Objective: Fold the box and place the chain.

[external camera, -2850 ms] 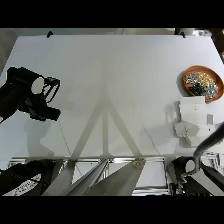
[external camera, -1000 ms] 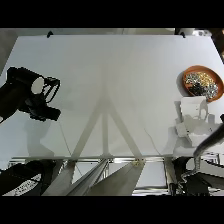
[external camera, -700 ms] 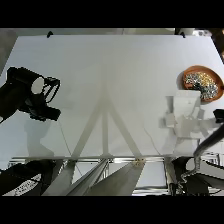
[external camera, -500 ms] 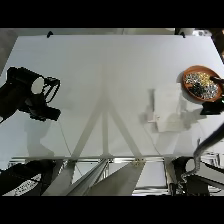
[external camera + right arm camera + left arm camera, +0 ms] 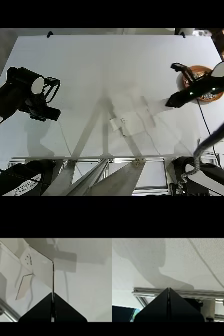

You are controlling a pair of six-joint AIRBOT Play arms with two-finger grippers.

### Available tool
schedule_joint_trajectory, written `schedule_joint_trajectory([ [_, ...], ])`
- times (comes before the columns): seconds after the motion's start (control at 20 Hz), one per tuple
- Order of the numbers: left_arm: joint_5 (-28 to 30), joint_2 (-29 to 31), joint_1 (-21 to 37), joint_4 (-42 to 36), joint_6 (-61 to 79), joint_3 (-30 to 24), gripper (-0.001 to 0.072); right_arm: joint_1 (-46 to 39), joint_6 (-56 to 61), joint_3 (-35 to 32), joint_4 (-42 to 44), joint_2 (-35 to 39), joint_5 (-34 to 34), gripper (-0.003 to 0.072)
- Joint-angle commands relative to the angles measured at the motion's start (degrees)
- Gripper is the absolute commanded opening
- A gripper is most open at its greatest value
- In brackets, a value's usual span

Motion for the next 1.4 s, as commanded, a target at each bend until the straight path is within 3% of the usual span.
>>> schedule_joint_trajectory([
  [0.0, 0.0, 0.04, 0.0, 0.02, -0.02, -0.02, 0.0011, 9.66, 5.14, -4.76, 2.56, 2.27, -13.57, 0.0004],
  [0.3, 0.02, 0.04, 0.0, 0.02, 0.0, -0.02, 0.0011, 16.24, 18.62, -18.91, 2.01, 9.11, -35.45, 0.0003],
  [0.65, 4.59, 0.04, 0.07, 0.07, 0.37, -0.02, 0.0011, 16.24, 22.12, -22.51, 0.79, 12.31, -35.26, 0.0006],
  [0.75, 13.51, 0.07, 0.02, -1.25, 0.85, -0.04, 0.0014, 16.24, 22.08, -22.51, 0.61, 12.31, -35.3, 0.0006],
  [0.95, 34.77, -0.04, -0.02, -18.01, 12.79, -0.04, 0.0022, 16.26, 22.08, -22.51, 0.63, 12.31, -35.23, 0.0007],
  [1.0, 37.64, -0.2, -0.02, -21.64, 14.84, -0.04, 0.0058, 16.24, 22.08, -22.51, 0.63, 12.31, -35.17, 0.0007],
  [1.05, 39.56, -0.52, -0.02, -25.42, 17.0, -0.04, 0.015, 16.26, 22.08, -22.51, 0.63, 12.31, -35.08, 0.0007],
  [1.1, 40.59, -0.94, -0.02, -27.65, 19.02, -0.04, 0.0317, 16.26, 22.08, -22.51, 0.63, 12.31, -35.06, 0.0007],
  [1.15, 41.31, -1.51, -0.02, -29.09, 20.9, -0.07, 0.0546, 16.26, 22.05, -22.51, 0.63, 12.31, -35.06, 0.0007],
  [1.2, 42.1, -2.34, -0.02, -29.75, 20.98, -0.07, 0.0717, 16.26, 22.05, -22.51, 0.66, 12.31, -35.06, 0.0007],
  [1.35, 42.23, -6.23, -0.02, -33.18, 22.56, -0.07, 0.0701, 16.26, 22.05, -22.51, 0.68, 12.31, -34.99, 0.0008],
])
